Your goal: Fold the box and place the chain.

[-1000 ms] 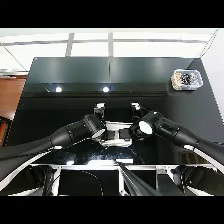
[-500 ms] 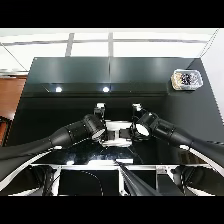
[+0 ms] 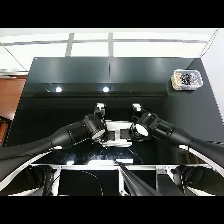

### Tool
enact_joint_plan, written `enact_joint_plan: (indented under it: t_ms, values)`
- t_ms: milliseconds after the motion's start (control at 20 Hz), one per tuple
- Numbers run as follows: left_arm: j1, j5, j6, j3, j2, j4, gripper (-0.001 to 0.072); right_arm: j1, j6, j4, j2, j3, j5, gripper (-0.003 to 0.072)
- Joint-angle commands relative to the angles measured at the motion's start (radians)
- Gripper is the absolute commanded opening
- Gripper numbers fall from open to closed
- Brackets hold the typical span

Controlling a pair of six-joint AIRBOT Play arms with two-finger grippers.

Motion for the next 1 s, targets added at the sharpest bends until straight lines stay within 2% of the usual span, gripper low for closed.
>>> enact_joint_plan:
  t_ms: [0,500,800,850,950]
  values:
    - [0.001,0.002,0.000,0.000,0.000,-0.003,0.0029,0.001,-0.017,0.022,0.001,0.002,-0.018,0.0225]
    - [0.001,0.003,0.000,0.000,0.000,-0.014,0.0029,0.000,-0.023,0.020,0.001,0.034,-0.036,0.0223]
    - [0.001,0.002,0.000,0.000,0.000,-0.015,0.0029,0.007,-0.022,-0.010,-0.035,0.040,0.045,0.0223]
    - [0.001,0.001,0.000,0.000,0.000,-0.015,0.0029,0.016,-0.022,-0.011,-0.036,0.040,0.028,0.0183]
    - [0.001,0.001,0.000,0.000,0.000,-0.015,0.0029,0.033,-0.021,-0.011,-0.036,0.040,-0.005,0.0017]
